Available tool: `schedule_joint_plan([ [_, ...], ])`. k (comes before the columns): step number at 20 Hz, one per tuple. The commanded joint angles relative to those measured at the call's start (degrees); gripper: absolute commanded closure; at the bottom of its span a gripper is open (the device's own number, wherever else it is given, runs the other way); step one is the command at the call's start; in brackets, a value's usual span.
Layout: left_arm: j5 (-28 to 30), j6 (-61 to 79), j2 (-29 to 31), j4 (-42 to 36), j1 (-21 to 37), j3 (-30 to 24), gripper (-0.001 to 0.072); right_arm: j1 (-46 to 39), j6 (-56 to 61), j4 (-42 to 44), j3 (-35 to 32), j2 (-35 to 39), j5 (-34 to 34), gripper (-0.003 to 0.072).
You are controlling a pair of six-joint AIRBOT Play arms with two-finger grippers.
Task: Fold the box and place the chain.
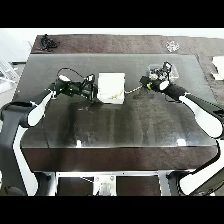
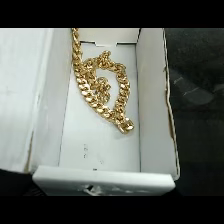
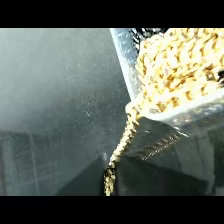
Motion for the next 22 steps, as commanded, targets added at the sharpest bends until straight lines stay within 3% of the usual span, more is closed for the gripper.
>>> schedule_joint_plan([
  [1,0.0,0.0,0.0,0.0,0.0,0.0,0.0070,0.4,-0.1,0.6,0.8,-0.4,-4.5,0.0682],
  [6,0.0,0.0,0.0,0.0,0.0,0.0,0.0070,2.2,-0.3,-3.1,0.6,8.0,-3.0,0.0684],
  [15,0.0,0.0,0.0,0.0,0.0,0.0,0.0070,17.4,-0.3,-19.2,1.4,37.8,-0.3,0.0685],
  [22,0.0,0.0,0.0,0.0,0.0,0.0,0.0070,32.2,-0.3,-28.5,10.3,39.4,-0.4,0.0685],
])
